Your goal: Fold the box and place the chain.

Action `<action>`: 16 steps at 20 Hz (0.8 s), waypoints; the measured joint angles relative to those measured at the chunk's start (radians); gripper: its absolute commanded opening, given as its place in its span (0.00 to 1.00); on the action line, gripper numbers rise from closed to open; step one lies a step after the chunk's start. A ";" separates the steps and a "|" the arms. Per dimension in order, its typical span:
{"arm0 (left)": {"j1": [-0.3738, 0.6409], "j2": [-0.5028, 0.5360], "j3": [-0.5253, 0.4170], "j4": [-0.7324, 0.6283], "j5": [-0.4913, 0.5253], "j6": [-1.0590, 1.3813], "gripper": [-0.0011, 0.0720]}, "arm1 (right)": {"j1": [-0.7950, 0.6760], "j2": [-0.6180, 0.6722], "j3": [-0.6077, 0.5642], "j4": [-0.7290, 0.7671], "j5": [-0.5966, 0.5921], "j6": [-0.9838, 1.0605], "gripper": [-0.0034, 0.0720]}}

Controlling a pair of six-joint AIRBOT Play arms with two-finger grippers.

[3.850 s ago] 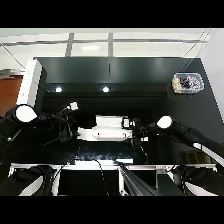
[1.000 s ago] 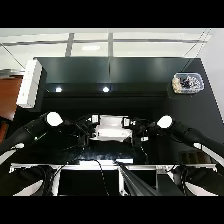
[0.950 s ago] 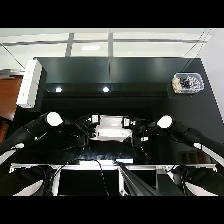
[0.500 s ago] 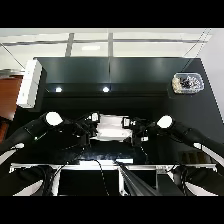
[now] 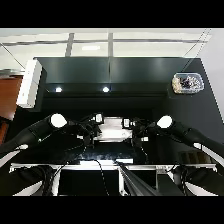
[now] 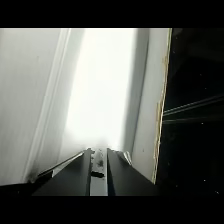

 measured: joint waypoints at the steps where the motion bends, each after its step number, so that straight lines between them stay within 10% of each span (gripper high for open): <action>1: -0.004 -0.001 0.000 0.000 0.012 0.000 0.18 | 0.000 0.000 0.000 0.000 0.000 0.000 0.65; 5: -0.013 -0.001 0.000 0.014 0.020 0.000 0.27 | 0.000 0.000 0.000 0.001 -0.002 0.001 0.65; 7: -0.014 -0.001 0.000 0.022 0.023 0.000 0.57 | 0.000 0.000 0.000 0.000 -0.002 0.001 0.65; 10: -0.014 -0.001 0.000 0.029 0.028 -0.001 0.30 | 0.000 0.000 0.000 0.000 -0.002 0.001 0.65; 13: -0.014 -0.001 0.000 0.029 0.021 -0.001 0.52 | 0.000 0.000 0.000 0.001 -0.002 0.001 0.65; 14: -0.014 -0.001 0.000 0.029 0.021 -0.001 0.43 | 0.000 0.000 0.000 0.001 -0.002 0.001 0.65; 15: -0.014 -0.001 0.000 0.029 0.022 -0.003 0.05 | 0.000 0.000 0.000 0.000 -0.002 0.001 0.65; 16: -0.014 -0.001 0.000 0.029 0.022 -0.003 0.05 | 0.000 0.000 0.000 0.001 -0.002 0.001 0.65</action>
